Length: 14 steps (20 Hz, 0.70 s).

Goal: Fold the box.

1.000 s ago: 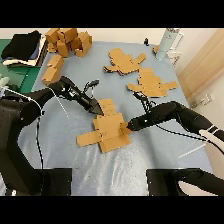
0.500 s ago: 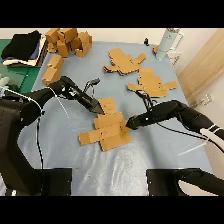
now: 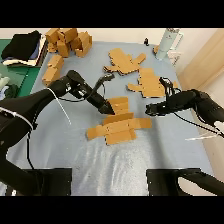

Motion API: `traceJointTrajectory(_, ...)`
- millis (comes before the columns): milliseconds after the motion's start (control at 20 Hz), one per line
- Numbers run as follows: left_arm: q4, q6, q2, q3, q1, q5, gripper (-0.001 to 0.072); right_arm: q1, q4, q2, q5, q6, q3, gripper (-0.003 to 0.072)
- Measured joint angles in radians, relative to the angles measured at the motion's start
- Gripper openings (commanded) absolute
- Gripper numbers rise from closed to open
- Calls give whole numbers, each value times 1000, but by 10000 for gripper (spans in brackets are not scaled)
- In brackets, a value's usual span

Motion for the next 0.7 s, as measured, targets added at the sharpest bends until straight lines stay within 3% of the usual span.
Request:
traceJointTrajectory(200,6,77,-1,-32,-36,54,9,-15,10,2,-8,17,3,278)
traceJointTrajectory(700,47,135,-43,-44,-58,80,12,-19,22,2,-3,25,3,278)
